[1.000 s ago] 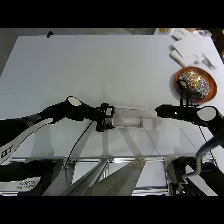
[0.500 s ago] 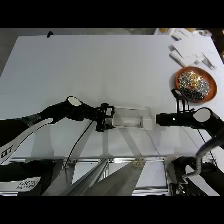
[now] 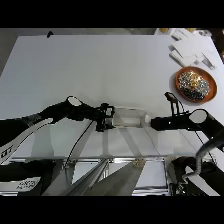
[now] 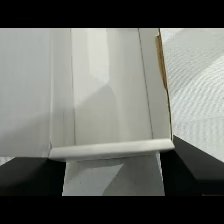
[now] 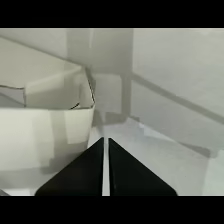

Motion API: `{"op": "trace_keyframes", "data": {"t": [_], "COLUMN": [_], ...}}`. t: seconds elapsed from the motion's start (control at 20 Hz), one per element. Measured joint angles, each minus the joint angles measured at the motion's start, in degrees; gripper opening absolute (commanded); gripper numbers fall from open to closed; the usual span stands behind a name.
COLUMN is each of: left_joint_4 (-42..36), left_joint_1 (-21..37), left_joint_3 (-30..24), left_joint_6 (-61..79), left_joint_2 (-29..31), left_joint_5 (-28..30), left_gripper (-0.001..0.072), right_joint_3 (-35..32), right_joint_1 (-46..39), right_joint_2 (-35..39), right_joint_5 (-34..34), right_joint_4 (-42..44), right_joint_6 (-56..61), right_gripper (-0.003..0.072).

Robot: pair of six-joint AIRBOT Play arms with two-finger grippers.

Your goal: Fold the box and place the chain.

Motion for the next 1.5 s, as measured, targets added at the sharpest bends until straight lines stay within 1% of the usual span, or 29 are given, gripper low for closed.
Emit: {"op": "trace_keyframes", "data": {"t": [0.2, 0.3, 0.35, 0.45, 0.75, 0.8, 0.9, 1.0, 1.3, 1.5], "left_joint_4": [0.00, 0.00, 0.00, 0.00, 0.00, 0.00, 0.00, 0.00, 0.00, -0.02], "left_joint_1": [0.00, 0.00, 0.00, 0.00, 0.00, 0.00, 0.00, 0.00, 0.00, 0.00], "left_joint_3": [0.00, 0.00, 0.00, 0.00, 0.00, 0.00, 0.00, 0.00, 0.00, 0.00], "left_joint_6": [0.00, 0.00, 0.00, 0.00, -0.02, 0.00, -0.02, 0.00, 0.00, -0.02], "left_joint_2": [0.00, 0.00, 0.00, 0.00, 0.00, 0.00, 0.00, 0.00, 0.00, 0.00], "left_joint_5": [0.00, 0.00, 0.00, 0.00, 0.00, 0.02, 0.00, 0.02, 0.00, 0.00], "left_gripper": [0.0069, 0.0069, 0.0069, 0.0069, 0.0069, 0.0069, 0.0069, 0.0069, 0.0069, 0.0069], "right_joint_3": [0.00, 0.00, 0.00, 0.00, 0.00, 0.00, 0.00, 0.00, 0.15, 2.29], "right_joint_1": [1.14, 0.81, 0.70, 0.57, 0.46, 0.46, 0.46, 0.46, 0.46, 0.85], "right_joint_2": [2.78, 4.94, 5.90, 7.13, 8.17, 8.13, 7.74, 7.45, 6.73, 5.62], "right_joint_5": [-0.59, -0.52, -0.17, 0.94, 2.21, 2.25, 2.40, 2.40, 2.43, 2.75], "right_joint_4": [0.66, 1.05, 1.36, 2.82, 6.99, 7.37, 7.85, 8.22, 8.61, 7.80], "right_joint_6": [-0.28, -0.31, -0.35, -0.35, 0.13, 0.74, 2.32, 3.54, 8.55, 10.08], "right_gripper": [0.0120, 0.0198, 0.0202, 0.0298, 0.0305, 0.0352, 0.0361, 0.0408, 0.0406, 0.0406]}}
